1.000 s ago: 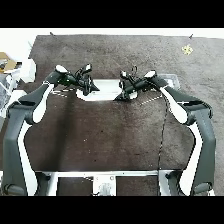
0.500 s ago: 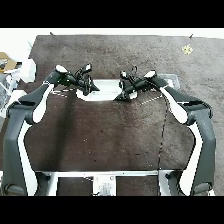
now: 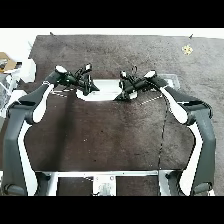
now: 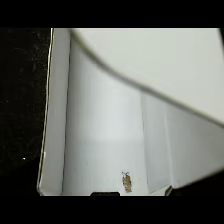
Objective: Fold the box and place the chain.
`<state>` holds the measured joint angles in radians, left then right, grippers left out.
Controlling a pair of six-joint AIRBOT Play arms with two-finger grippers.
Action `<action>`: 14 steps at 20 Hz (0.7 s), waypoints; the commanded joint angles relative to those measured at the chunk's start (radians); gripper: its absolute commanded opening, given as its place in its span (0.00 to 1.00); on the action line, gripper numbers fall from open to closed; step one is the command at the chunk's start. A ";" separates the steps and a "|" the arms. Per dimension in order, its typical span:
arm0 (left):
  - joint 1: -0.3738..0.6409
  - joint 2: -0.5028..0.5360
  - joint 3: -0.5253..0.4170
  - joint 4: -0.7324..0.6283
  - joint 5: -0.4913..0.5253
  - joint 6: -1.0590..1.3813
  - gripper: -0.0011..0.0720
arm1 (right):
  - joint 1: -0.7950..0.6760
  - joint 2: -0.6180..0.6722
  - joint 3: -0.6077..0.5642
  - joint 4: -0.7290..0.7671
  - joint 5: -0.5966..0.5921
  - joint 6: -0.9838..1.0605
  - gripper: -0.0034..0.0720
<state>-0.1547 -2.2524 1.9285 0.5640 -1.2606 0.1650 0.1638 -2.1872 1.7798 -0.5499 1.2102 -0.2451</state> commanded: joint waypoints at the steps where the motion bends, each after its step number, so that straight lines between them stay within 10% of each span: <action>1: 0.003 0.001 0.003 -0.069 -0.023 0.000 0.52 | -0.001 0.000 0.000 0.000 0.002 -0.001 0.57; 9: 0.081 0.088 0.004 -0.071 -0.117 -0.116 0.49 | -0.001 0.000 0.000 0.000 0.002 -0.001 0.57; 14: 0.181 0.166 0.005 -0.163 -0.367 -0.344 0.48 | -0.001 0.000 0.000 0.000 0.002 -0.001 0.57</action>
<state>-0.0162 -2.1181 1.9324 0.4664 -1.4685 -0.0360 0.1635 -2.1876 1.7798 -0.5495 1.2114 -0.2459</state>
